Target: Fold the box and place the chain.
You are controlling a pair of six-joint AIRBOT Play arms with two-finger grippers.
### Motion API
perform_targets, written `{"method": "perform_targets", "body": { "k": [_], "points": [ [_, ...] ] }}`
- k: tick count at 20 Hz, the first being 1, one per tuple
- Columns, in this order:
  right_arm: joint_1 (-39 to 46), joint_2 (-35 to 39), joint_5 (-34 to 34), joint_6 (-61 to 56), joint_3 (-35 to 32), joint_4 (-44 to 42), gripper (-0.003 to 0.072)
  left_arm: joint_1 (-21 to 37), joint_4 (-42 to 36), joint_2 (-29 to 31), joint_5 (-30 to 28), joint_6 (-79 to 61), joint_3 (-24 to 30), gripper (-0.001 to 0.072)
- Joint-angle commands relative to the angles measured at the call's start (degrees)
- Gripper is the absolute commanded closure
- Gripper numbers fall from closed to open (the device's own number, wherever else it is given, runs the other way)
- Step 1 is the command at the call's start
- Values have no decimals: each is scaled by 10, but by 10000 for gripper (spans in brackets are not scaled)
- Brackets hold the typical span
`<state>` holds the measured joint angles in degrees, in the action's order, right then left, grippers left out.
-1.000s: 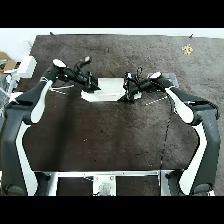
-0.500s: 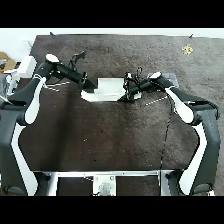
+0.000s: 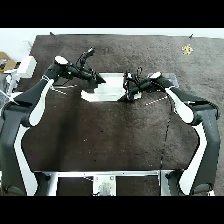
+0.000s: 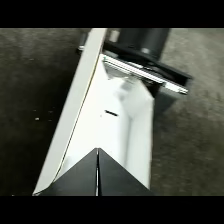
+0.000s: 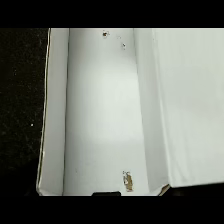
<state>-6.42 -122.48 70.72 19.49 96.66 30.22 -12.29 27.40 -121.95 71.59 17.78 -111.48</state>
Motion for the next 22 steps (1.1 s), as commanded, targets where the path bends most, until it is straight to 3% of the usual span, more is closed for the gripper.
{"method": "perform_targets", "body": {
  "k": [1,9,18,22],
  "points": [
    [-1,0,0,0,0,0,254,-2,49,-2,-73,18,0,701],
    [-1,0,0,0,0,0,254,-2,71,-47,-66,33,0,701],
    [-1,0,0,0,0,0,254,-1,68,-43,-47,32,-1,700],
    [-1,0,0,0,0,0,254,0,67,-7,-55,26,-1,701]
  ]
}}
